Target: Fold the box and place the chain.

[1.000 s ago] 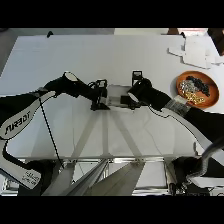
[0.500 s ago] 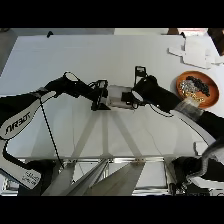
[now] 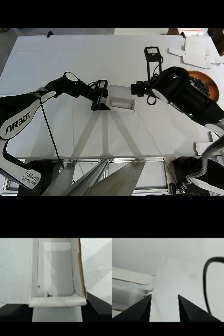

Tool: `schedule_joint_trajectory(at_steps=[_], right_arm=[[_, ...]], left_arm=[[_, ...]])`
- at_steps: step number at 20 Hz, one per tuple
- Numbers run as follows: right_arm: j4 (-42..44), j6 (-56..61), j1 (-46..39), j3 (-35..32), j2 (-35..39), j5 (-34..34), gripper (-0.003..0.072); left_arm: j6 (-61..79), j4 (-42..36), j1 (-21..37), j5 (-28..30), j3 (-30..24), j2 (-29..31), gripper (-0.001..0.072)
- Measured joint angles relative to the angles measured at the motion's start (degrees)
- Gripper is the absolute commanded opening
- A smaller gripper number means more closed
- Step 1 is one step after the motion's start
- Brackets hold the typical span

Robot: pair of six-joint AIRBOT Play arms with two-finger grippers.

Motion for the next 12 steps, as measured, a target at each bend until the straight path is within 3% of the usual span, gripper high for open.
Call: schedule_joint_trajectory(at_steps=[6, 12], right_arm=[[-12.7, -9.6, -8.2, 0.0, 2.4, 4.6, 0.0362], [-10.6, -14.5, -28.5, 0.0, 2.7, 4.1, 0.0360]], left_arm=[[0.0, 0.0, 0.0, 0.0, 0.0, 0.0, 0.0193], [0.0, 0.0, 0.0, 0.0, 0.0, 0.0, 0.0193]])
